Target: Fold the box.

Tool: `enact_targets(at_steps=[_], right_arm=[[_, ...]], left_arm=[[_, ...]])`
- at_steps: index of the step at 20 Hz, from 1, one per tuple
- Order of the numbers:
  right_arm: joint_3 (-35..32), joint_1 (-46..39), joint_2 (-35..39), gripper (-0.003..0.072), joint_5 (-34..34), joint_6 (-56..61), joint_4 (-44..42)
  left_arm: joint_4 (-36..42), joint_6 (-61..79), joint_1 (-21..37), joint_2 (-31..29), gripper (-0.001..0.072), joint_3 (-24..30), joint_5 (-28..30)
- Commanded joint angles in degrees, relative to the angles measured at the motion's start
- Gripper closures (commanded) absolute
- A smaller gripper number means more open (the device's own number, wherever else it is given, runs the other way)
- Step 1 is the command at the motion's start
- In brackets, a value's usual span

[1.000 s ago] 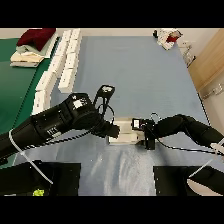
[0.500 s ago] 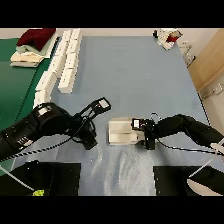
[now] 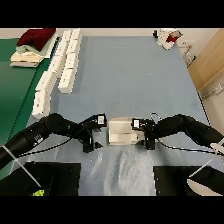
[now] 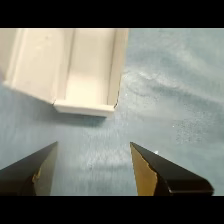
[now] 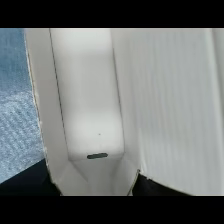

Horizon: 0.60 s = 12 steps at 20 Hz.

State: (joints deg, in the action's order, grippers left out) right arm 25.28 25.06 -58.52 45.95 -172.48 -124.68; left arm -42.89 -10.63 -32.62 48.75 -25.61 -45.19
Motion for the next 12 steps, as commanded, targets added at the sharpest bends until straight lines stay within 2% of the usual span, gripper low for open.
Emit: enact_targets(at_steps=[1, 5, 9, 12], right_arm=[[0.0, 0.0, 0.0, 0.0258, 0.0, 0.0, 0.0], [0.0, 0.0, 0.0, 0.0258, 0.0, 0.0, 0.0], [0.0, 0.0, 0.0, 0.0258, 0.0, 0.0, 0.0], [0.0, 0.0, 0.0, 0.0258, 0.0, 0.0, 0.0]], left_arm=[[11.0, 18.4, 0.8, 6.6, 0.0023, 2.3, 4.6], [16.7, 21.9, 0.3, 11.4, 0.0023, 2.3, 6.6], [22.3, 25.0, -2.2, 13.1, 0.0023, 2.3, 8.9], [23.4, 25.0, -2.4, 13.8, 0.0023, 2.3, 10.8]])
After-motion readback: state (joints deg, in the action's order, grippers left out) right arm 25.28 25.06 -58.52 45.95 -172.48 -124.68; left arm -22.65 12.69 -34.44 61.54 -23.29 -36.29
